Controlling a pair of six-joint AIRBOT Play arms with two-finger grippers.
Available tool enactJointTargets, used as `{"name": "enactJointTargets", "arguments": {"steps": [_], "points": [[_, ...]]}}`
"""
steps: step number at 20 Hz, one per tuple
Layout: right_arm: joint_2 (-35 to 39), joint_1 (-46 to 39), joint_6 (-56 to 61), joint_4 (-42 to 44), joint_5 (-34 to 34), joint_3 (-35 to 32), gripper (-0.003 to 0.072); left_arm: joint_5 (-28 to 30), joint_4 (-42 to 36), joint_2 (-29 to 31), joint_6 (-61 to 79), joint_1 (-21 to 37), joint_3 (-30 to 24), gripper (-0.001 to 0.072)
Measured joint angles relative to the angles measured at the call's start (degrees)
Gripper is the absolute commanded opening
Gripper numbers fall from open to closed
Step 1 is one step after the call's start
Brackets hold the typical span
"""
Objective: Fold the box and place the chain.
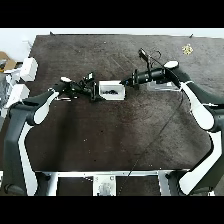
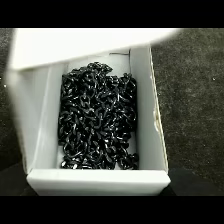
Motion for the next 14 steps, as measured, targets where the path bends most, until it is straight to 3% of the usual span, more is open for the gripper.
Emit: {"name": "enactJointTargets", "arguments": {"steps": [2, 3, 4, 14], "points": [[1.01, 0.28, -3.85, 1.62, -3.54, -3.61, 0.0109, 0.0, 0.0, 0.0, 0.0, 0.0, 0.0, 0.0227], [1.22, 0.55, -5.4, 1.97, -4.76, -4.66, 0.0152, 0.02, 0.0, 0.0, 0.0, 0.0, 0.0, 0.0227], [1.4, 0.85, -6.99, 2.51, -5.55, -5.44, 0.0325, 0.02, 0.0, -0.02, 0.0, 0.0, 0.0, 0.0227], [1.79, 4.96, -15.28, 0.39, -6.97, -5.92, 0.0336, 0.02, 0.0, -0.02, 0.0, 0.0, 0.0, 0.0227]]}}
